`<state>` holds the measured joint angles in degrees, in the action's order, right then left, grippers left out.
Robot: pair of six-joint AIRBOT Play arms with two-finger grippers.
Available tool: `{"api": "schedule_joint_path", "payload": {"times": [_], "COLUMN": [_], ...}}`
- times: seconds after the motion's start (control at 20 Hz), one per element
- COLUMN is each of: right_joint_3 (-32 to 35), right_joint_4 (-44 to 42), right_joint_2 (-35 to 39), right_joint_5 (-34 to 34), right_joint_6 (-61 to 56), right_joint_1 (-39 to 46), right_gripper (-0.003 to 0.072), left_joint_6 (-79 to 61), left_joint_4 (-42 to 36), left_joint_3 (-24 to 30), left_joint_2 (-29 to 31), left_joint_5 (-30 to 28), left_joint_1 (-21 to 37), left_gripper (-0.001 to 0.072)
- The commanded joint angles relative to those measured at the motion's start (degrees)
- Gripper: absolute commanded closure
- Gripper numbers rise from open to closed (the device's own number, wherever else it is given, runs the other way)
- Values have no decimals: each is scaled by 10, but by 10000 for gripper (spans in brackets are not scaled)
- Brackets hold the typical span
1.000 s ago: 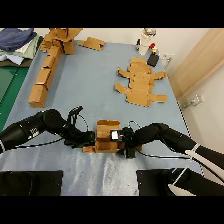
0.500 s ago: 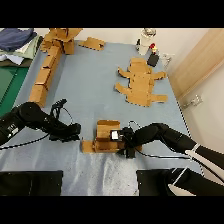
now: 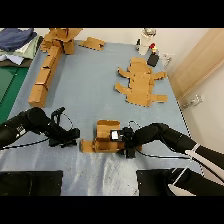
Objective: Fold the box.
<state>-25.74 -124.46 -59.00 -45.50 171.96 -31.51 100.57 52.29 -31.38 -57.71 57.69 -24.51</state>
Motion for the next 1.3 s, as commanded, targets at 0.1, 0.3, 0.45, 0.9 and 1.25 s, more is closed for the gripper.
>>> {"api": "schedule_joint_path", "payload": {"times": [0.1,0.3,0.45,0.9,1.25], "right_joint_3": [0,0,0,0,0], "right_joint_4": [0,0,0,0,0], "right_joint_2": [0,0,0,0,0], "right_joint_5": [0,0,0,0,0], "right_joint_6": [0,0,0,0,0], "right_joint_1": [0,0,0,0,0], "right_gripper": [172,172,171,171,172], "left_joint_6": [-4,-10,-12,22,68], "left_joint_4": [-32,-54,-65,-8,9], "left_joint_3": [3,3,3,-3,-3], "left_joint_2": [-40,-44,-44,-19,-25], "left_joint_5": [-33,-44,-49,-29,-38], "left_joint_1": [-43,-66,-73,-70,-65], "left_gripper": [699,699,699,699,699]}}
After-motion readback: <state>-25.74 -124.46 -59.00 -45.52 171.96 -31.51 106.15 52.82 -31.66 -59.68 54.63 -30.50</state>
